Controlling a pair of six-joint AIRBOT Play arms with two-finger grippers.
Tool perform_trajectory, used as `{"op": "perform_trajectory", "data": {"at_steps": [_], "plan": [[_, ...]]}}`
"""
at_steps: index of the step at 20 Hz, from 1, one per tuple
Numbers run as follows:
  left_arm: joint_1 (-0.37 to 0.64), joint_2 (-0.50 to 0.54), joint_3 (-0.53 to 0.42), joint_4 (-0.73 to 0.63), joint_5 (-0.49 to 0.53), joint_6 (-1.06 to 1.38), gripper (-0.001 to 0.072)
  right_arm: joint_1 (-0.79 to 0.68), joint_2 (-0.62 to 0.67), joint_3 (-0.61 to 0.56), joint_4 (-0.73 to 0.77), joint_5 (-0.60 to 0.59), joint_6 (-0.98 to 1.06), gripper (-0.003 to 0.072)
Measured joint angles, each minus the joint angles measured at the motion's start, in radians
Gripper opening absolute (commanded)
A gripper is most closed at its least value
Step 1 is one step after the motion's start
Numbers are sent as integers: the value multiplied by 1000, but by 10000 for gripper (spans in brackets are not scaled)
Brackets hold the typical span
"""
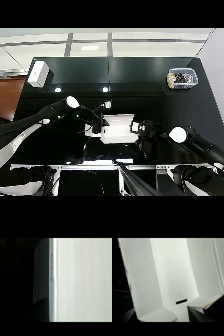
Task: Fold the box and place the chain.
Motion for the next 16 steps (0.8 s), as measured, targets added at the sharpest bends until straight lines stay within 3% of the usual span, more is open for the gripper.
{"op": "perform_trajectory", "data": {"at_steps": [4, 11, 16], "plan": [[0, 0, 0, 0, 1, 0, 23, -11, -5, 48, 39, -51, -42, 710], [0, 0, 0, 0, 2, 0, 24, -92, -13, 100, 35, 18, -121, 709], [0, 0, 0, 8, -14, 0, 24, -124, -58, 109, 149, 24, -265, 709]]}}
